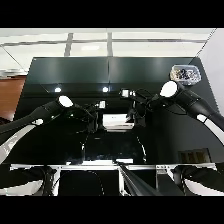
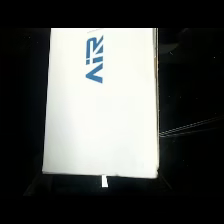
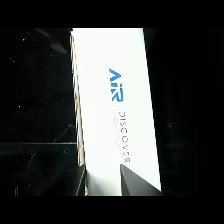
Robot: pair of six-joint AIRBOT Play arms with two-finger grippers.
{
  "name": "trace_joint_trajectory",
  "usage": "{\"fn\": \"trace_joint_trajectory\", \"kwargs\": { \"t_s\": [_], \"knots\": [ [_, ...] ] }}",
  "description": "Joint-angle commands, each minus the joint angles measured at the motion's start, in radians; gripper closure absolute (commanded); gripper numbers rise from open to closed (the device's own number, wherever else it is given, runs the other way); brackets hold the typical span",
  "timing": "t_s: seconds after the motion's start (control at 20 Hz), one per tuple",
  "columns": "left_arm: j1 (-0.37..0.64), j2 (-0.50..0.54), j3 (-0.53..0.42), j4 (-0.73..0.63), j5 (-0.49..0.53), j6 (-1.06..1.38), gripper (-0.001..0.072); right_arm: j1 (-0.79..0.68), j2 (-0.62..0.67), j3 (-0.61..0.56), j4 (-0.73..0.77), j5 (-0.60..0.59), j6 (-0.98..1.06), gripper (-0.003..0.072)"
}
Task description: Fold the box and place the chain.
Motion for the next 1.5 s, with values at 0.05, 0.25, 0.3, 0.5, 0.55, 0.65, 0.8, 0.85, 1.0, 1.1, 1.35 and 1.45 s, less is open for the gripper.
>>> {"fn": "trace_joint_trajectory", "kwargs": {
  "t_s": [0.05, 0.25, 0.3, 0.5, 0.55, 0.65, 0.8, 0.85, 1.0, 1.1, 1.35, 1.45],
  "knots": [
    [0.000, -0.001, 0.001, 0.000, 0.000, 0.000, 0.0305, 0.000, -0.001, 0.000, 0.001, 0.012, 0.001, 0.0451],
    [0.000, -0.001, 0.001, 0.000, 0.000, 0.000, 0.0305, 0.000, -0.001, 0.000, 0.001, 0.012, 0.004, 0.0420],
    [0.000, -0.001, 0.001, 0.000, 0.000, 0.000, 0.0305, 0.000, -0.001, -0.001, 0.001, 0.012, 0.004, 0.0420],
    [0.000, -0.001, 0.001, 0.000, 0.000, 0.000, 0.0305, 0.000, -0.001, -0.020, -0.019, 0.016, 0.031, 0.0420],
    [0.000, -0.001, 0.001, 0.000, 0.000, 0.000, 0.0305, 0.000, -0.001, -0.030, -0.019, 0.019, 0.030, 0.0421],
    [0.000, -0.001, 0.001, 0.000, 0.000, 0.000, 0.0305, 0.000, -0.001, -0.042, -0.019, 0.018, 0.031, 0.0421],
    [0.000, -0.001, 0.001, 0.000, 0.000, 0.000, 0.0306, 0.000, 0.000, -0.042, -0.013, 0.019, 0.047, 0.0421],
    [0.000, -0.001, 0.001, 0.000, 0.000, 0.000, 0.0305, -0.001, 0.003, -0.041, -0.012, 0.019, 0.062, 0.0421],
    [0.000, -0.001, 0.001, 0.000, 0.000, 0.000, 0.0305, -0.021, 0.042, -0.031, -0.003, 0.040, 0.212, 0.0421],
    [0.000, -0.001, 0.001, 0.000, 0.000, 0.000, 0.0305, -0.063, 0.079, -0.029, 0.042, 0.072, 0.388, 0.0446],
    [0.000, -0.001, 0.001, 0.000, 0.000, 0.000, 0.0306, -0.117, 0.082, -0.152, 0.325, 0.077, 0.565, 0.0672],
    [0.000, -0.001, 0.001, 0.000, 0.000, 0.000, 0.0305, -0.117, 0.069, -0.243, 0.537, 0.005, 0.565, 0.0672]
  ]
}}
